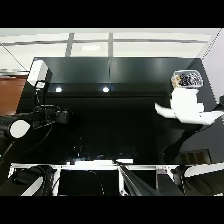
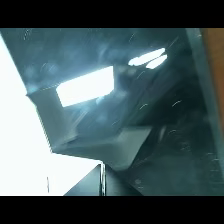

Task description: Fold the box and place the chain.

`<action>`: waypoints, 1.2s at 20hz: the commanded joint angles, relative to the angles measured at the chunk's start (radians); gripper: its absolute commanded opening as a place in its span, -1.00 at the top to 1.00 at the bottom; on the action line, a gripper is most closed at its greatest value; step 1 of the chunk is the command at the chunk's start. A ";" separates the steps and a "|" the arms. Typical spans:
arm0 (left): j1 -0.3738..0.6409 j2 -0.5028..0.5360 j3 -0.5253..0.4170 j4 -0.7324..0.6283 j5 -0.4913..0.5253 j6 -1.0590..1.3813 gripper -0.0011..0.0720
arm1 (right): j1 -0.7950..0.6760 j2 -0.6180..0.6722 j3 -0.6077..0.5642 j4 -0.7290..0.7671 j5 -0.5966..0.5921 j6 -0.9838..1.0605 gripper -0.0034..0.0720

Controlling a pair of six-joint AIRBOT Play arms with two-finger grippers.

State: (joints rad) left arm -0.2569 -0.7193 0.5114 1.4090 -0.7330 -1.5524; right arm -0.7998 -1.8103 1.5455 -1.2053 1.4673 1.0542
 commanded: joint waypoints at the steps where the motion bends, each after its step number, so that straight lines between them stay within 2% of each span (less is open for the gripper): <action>1: 0.000 0.000 0.001 -0.004 0.001 0.000 -0.98 | 0.011 0.033 -0.021 0.118 0.095 -0.059 0.86; 4: 0.000 0.000 0.001 -0.004 0.027 0.000 -0.97 | 0.056 0.158 -0.134 0.142 0.077 -0.084 0.86; 6: 0.000 0.000 0.001 -0.010 0.052 0.000 -0.97 | 0.092 0.267 -0.269 0.217 0.048 -0.116 0.86; 8: 0.000 -0.002 0.001 -0.044 0.064 0.000 -0.97 | 0.143 0.405 -0.454 0.351 -0.025 -0.166 0.86; 11: 0.000 -0.040 0.001 -0.174 0.064 0.016 -0.97 | 0.267 0.659 -0.771 0.566 -0.271 -0.211 0.86; 13: 0.000 -0.097 0.002 -0.311 0.087 0.085 -0.97 | 0.401 0.839 -0.993 0.756 -0.452 -0.269 0.86; 15: 0.014 -0.178 0.016 -0.488 0.099 0.173 -0.96 | 0.563 0.990 -1.175 0.866 -0.650 -0.267 0.86; 17: 0.044 -0.283 0.057 -0.721 0.019 0.355 -0.96 | 0.711 1.070 -1.282 0.902 -0.763 -0.229 0.86; 18: 0.071 -0.353 0.087 -0.861 -0.060 0.492 -0.96 | 0.779 1.079 -1.306 0.899 -0.784 -0.208 0.86; 20: 0.126 -0.488 0.144 -1.036 -0.213 0.661 -0.96 | 0.888 1.077 -1.316 0.895 -0.812 -0.201 0.86; 22: 0.168 -0.617 0.203 -1.073 -0.340 0.710 -0.96 | 0.970 1.077 -1.316 0.899 -0.861 -0.189 0.86; 24: 0.171 -0.732 0.260 -1.067 -0.420 0.761 -0.96 | 1.021 1.077 -1.316 0.899 -0.889 -0.182 0.86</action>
State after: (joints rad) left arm -0.1165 -1.2900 0.6971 0.4652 -0.9718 -0.9417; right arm 0.1135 -0.7506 0.2550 -0.3279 0.6666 0.8562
